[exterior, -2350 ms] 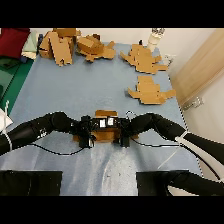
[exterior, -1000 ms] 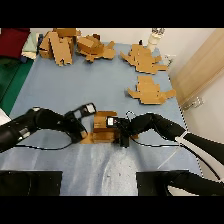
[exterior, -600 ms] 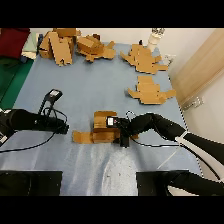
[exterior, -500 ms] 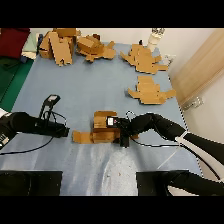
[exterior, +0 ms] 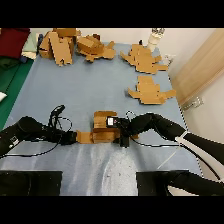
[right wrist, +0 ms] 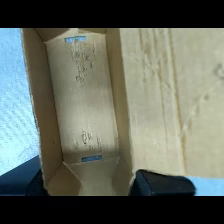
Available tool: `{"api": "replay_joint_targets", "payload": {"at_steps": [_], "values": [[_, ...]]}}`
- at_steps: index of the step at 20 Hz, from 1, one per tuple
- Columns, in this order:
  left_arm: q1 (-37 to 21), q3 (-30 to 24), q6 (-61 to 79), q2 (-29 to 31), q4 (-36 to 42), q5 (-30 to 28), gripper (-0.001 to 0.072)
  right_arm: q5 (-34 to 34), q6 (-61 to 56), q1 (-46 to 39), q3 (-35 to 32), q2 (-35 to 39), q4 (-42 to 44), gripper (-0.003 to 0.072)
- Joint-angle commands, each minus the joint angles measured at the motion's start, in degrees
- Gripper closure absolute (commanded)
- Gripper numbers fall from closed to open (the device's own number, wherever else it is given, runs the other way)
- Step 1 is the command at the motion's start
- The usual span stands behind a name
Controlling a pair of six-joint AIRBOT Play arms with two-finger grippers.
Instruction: Fold the box.
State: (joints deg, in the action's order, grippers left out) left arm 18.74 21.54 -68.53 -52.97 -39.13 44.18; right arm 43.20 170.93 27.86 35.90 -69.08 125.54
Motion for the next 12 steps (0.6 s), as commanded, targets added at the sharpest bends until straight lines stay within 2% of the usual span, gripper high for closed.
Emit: {"api": "replay_joint_targets", "payload": {"at_steps": [1, 6, 12], "values": [[2.5, -0.2, 0.1, -2.6, 2.3, -2.8, 0.0696, 0.0, 0.0, 0.0, 0.0, 0.0, 0.0, 0.0092], [6.4, -0.2, 0.5, -3.7, 6.0, -6.6, 0.0695, 0.0, 0.0, 0.0, 0.0, 0.0, 0.0, 0.0092], [7.0, 0.8, 3.4, -2.4, 10.3, -8.2, 0.0695, 0.0, 0.0, 0.0, 0.0, 0.0, 0.0, 0.0092]]}}
